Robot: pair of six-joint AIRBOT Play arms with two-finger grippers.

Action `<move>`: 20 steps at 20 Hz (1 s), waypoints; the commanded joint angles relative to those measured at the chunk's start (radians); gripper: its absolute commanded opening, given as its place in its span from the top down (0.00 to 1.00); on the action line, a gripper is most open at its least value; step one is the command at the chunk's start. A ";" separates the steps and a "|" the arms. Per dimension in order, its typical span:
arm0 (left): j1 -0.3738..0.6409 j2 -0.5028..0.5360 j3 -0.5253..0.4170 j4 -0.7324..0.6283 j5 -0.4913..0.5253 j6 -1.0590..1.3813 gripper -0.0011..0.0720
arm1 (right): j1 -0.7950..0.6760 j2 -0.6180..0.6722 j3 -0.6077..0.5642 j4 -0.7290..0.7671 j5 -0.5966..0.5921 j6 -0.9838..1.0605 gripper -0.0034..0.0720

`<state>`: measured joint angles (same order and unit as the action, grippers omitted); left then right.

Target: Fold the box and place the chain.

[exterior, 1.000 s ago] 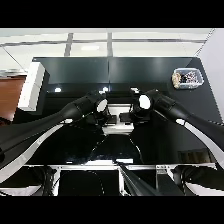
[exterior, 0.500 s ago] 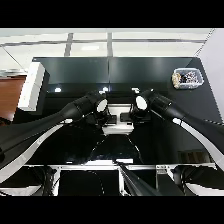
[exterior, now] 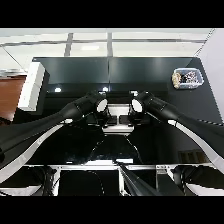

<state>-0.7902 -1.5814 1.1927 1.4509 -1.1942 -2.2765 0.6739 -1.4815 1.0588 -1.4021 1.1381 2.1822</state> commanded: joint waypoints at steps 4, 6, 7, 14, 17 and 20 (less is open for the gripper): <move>0.001 0.000 0.001 0.002 0.000 0.003 0.95 | 0.002 -0.002 0.010 -0.002 0.002 0.011 0.69; 0.001 0.000 0.001 0.002 0.000 0.003 0.95 | 0.001 -0.002 0.011 -0.002 0.003 0.014 0.59; 0.001 0.000 0.001 0.002 0.000 0.003 0.95 | 0.002 -0.002 0.011 -0.002 0.004 0.015 0.61; 0.001 0.000 0.001 0.003 -0.001 0.003 0.95 | 0.002 -0.002 0.011 0.008 0.008 0.025 0.93; 0.001 0.000 0.001 0.003 0.000 0.003 0.95 | 0.001 -0.002 0.011 0.011 0.006 0.025 0.90; 0.002 0.000 0.001 0.003 0.000 0.003 0.95 | -0.008 0.000 0.011 0.015 0.006 0.024 0.53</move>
<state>-0.7891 -1.5814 1.1931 1.4536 -1.1954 -2.2734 0.6716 -1.4826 1.0687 -1.3941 1.1446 2.2063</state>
